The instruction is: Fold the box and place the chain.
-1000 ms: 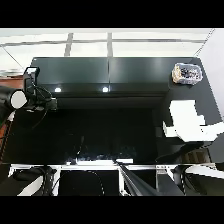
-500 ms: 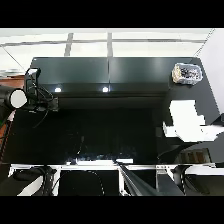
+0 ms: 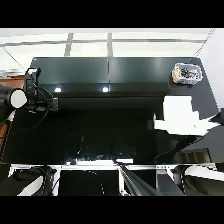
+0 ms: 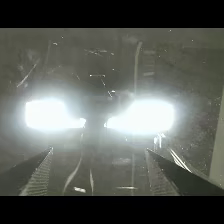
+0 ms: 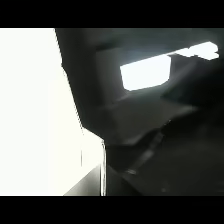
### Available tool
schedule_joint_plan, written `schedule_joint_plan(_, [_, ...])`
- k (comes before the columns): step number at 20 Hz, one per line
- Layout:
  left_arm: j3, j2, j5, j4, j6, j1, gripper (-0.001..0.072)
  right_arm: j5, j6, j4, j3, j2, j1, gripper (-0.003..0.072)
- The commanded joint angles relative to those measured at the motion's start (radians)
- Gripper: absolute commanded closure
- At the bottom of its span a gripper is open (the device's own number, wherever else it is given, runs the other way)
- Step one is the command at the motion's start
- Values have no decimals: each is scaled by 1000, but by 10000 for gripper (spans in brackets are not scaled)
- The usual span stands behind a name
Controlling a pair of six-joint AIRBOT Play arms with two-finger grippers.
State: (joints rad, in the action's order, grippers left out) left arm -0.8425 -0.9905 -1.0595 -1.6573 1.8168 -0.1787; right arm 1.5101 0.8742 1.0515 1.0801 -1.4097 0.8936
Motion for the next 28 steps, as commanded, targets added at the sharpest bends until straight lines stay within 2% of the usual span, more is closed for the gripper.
schedule_joint_plan(1, [-1, -1, 48, -1, -10, 0, 8, 3, -52, -238, -143, 134, -56, 678])
schedule_joint_plan(3, [-1, -1, 94, 23, -10, -1, 7, 32, -122, -430, -257, 202, -103, 679])
schedule_joint_plan(5, [-1, -1, 134, 59, -12, -1, 8, -37, -180, -642, -407, 286, -179, 680])
schedule_joint_plan(7, [0, -1, 188, 122, -31, -1, 8, -191, -221, -789, -545, 368, -309, 680])
schedule_joint_plan(10, [10, -6, 254, 236, -69, -1, 7, -486, -258, -892, -679, 451, -591, 680])
schedule_joint_plan(13, [16, -48, 282, 415, -177, 2, 7, -803, -262, -920, -735, 465, -893, 679])
schedule_joint_plan(15, [16, -117, 277, 615, -337, 16, 8, -934, -261, -927, -738, 465, -1052, 678])
schedule_joint_plan(17, [16, -205, 229, 888, -540, 66, 8, -1002, -261, -928, -739, 465, -1164, 678])
schedule_joint_plan(18, [16, -250, 209, 974, -589, 94, 8, -1017, -261, -928, -739, 465, -1202, 677])
schedule_joint_plan(20, [11, -330, 199, 993, -603, 111, 8, -1020, -258, -928, -738, 465, -1240, 677])
schedule_joint_plan(21, [-2, -380, 147, 1000, -641, 112, 7, -1018, -252, -928, -738, 465, -1248, 677])
schedule_joint_plan(24, [-51, -538, -163, 1199, -941, 101, 8, -1005, -243, -928, -738, 465, -1257, 677])
schedule_joint_plan(25, [-61, -581, -232, 1252, -1016, 95, 8, -1006, -243, -928, -738, 465, -1257, 677])
schedule_joint_plan(28, [-68, -637, -282, 1324, -1176, 79, 8, -1004, -243, -928, -738, 465, -1257, 677])
